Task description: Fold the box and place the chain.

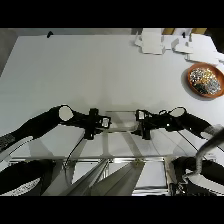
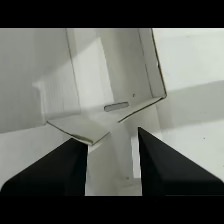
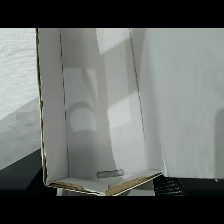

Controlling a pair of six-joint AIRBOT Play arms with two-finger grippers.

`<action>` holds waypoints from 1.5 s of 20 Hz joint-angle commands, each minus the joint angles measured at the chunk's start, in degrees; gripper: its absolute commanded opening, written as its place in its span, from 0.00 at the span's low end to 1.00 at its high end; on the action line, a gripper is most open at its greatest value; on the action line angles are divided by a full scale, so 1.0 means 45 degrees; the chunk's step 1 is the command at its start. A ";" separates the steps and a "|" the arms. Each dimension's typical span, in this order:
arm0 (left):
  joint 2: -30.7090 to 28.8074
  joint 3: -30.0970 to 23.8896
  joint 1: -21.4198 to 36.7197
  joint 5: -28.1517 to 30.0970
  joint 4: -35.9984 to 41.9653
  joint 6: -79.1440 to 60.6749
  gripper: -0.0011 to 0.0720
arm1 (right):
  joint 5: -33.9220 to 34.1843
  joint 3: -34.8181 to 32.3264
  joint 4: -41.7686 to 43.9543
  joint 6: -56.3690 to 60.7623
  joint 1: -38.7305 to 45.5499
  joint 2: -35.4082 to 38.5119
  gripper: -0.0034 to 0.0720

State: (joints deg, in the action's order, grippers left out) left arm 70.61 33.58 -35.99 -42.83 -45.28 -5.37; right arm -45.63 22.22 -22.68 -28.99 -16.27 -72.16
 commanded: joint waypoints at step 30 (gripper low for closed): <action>0.0019 0.0000 -0.0704 0.1511 0.2030 -0.0175 0.60 | -0.0005 0.0010 0.0000 0.0005 0.0005 0.0010 0.58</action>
State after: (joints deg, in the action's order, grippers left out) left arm 70.65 33.54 -39.11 -36.23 -36.45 -6.22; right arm -45.63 22.22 -22.65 -28.97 -16.23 -72.14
